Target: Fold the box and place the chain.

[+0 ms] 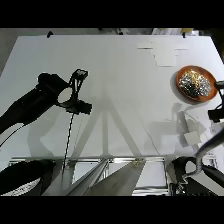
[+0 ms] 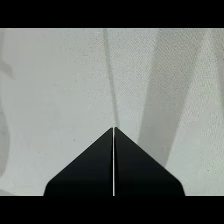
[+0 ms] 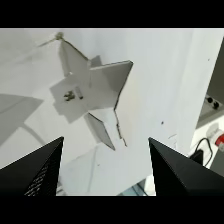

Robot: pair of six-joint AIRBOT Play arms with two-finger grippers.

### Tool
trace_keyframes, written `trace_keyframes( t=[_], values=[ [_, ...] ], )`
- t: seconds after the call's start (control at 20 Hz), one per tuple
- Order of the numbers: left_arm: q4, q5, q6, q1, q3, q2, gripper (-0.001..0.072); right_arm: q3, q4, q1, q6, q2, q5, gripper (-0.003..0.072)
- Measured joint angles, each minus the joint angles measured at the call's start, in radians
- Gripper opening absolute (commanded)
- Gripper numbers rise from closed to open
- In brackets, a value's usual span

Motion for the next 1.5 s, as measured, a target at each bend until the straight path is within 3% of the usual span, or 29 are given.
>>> trace_keyframes(
  t=[0.15, 0.3, 0.4, 0.45, 0.5, 0.85, 1.2, 1.5],
  values=[
    [0.0, 0.0, 0.0, 0.0, 0.0, 0.0, 0.0008, 0.0, -0.04, -0.079, -0.015, -0.052, -0.031, 0.0453],
    [0.0, 0.0, 0.0, 0.0, 0.0, 0.0, 0.0008, 0.0, -0.078, -0.13, -0.019, -0.108, -0.067, 0.043],
    [0.0, 0.0, 0.0, 0.0, 0.0, 0.0, 0.0008, 0.0, -0.092, -0.153, -0.019, -0.145, -0.088, 0.0255],
    [0.0, 0.0, 0.0, 0.0, 0.0, 0.0, 0.0008, 0.0, -0.095, -0.159, -0.019, -0.163, -0.099, 0.0069],
    [0.0, 0.0, 0.0, 0.0, 0.0, 0.0, 0.0008, 0.0, -0.095, -0.162, -0.022, -0.175, -0.107, 0.0017],
    [0.0, 0.0, 0.0, 0.0, 0.0, 0.0, 0.0008, 0.0, 0.026, -0.009, -0.157, -0.128, -0.056, 0.0016],
    [0.0, 0.0, 0.0, 0.0, 0.0, 0.0, 0.0008, -0.048, 0.478, 0.24, -0.181, 0.119, -0.036, 0.0016],
    [0.0, 0.0, 0.0, 0.0, 0.0, 0.0, 0.0008, -0.178, 0.647, 0.503, -0.012, 0.322, -0.103, 0.0016]
  ],
)
